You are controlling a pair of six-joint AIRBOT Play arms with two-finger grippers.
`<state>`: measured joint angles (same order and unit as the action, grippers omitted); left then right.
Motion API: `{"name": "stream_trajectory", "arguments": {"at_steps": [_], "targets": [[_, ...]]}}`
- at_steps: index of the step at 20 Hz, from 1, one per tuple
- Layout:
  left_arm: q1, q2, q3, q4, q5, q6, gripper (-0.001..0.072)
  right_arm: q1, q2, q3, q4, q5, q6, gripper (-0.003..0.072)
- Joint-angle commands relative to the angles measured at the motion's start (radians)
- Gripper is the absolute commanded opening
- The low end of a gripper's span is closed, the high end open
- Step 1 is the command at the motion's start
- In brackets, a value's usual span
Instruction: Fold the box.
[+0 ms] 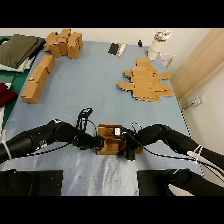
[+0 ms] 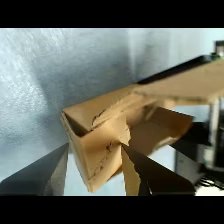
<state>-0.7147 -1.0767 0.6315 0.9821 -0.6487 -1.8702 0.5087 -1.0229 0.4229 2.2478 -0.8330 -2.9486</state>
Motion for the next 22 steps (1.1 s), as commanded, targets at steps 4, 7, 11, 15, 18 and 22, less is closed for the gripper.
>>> {"name": "stream_trajectory", "arguments": {"at_steps": [4, 7, 11, 15, 18, 22], "targets": [[-0.095, -0.089, 0.153, 0.322, -0.124, -0.336, 0.0472, 0.0, 0.0, 0.0, 0.0, 0.0, 0.0, 0.0575], [-0.162, -0.153, 0.227, 0.444, -0.192, -0.463, 0.0472, 0.0, 0.0, 0.0, 0.0, 0.0, 0.0, 0.0575], [-0.227, -0.262, 0.339, 0.515, -0.313, -0.513, 0.0472, 0.0, 0.0, 0.0, 0.0, 0.0, 0.0, 0.0575], [-0.248, -0.315, 0.373, 0.554, -0.349, -0.592, 0.0364, 0.0, 0.0, 0.0, 0.0, 0.0, 0.0, 0.0575], [-0.252, -0.32, 0.373, 0.555, -0.347, -0.592, 0.0042, 0.0, 0.0, 0.0, 0.0, 0.0, 0.0, 0.0575], [-0.261, -0.32, 0.375, 0.552, -0.348, -0.61, 0.0015, 0.0, 0.0, 0.0, 0.0, 0.0, 0.0, 0.0575]]}}
